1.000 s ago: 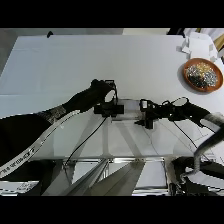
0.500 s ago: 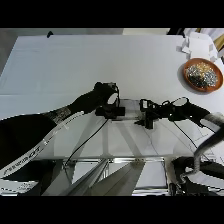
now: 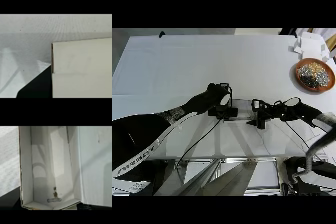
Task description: Fold the box and place the chain.
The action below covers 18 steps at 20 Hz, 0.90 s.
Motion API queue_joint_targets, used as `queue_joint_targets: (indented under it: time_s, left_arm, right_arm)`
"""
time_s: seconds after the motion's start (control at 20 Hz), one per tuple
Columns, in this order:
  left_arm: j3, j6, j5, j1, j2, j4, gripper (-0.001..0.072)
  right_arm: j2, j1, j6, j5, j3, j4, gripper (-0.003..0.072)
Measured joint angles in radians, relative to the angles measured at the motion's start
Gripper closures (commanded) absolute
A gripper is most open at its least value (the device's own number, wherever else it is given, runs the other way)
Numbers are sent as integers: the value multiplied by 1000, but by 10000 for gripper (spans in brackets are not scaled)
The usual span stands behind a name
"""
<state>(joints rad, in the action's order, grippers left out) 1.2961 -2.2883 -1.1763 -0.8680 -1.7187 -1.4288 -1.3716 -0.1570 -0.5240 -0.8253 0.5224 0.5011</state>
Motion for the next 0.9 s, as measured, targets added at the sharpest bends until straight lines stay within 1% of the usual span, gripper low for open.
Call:
queue_joint_targets:
  time_s: [0.1, 0.15, 0.35, 0.4, 0.45, 0.55, 0.65, 0.9]
  left_arm:
    - [0, -1, 0, 0, 0, 0, 638]
    - [0, -3, 0, 0, 0, 1, 700]
    - [0, -8, 0, 0, 1, 4, 703]
    - [0, -8, 0, 0, 1, 4, 693]
    - [0, -7, -1, 0, 1, 4, 661]
    - [0, 0, -5, 0, 1, -1, 503]
    - [-1, 0, -11, 5, 3, -2, 430]
    - [0, 33, -10, 46, 51, 19, 417]
  right_arm:
    - [0, 0, 0, 0, 0, 0, 346]
    - [0, 0, 0, 0, 0, 0, 346]
    - [0, 0, 3, -2, 0, -1, 346]
    - [0, 0, 3, -2, 0, -1, 346]
    - [0, 0, 3, -2, 0, -1, 346]
    - [0, 0, 2, -1, 0, -1, 346]
    - [0, 0, 1, -1, 0, 0, 346]
    - [0, 0, 1, -1, 0, 0, 346]
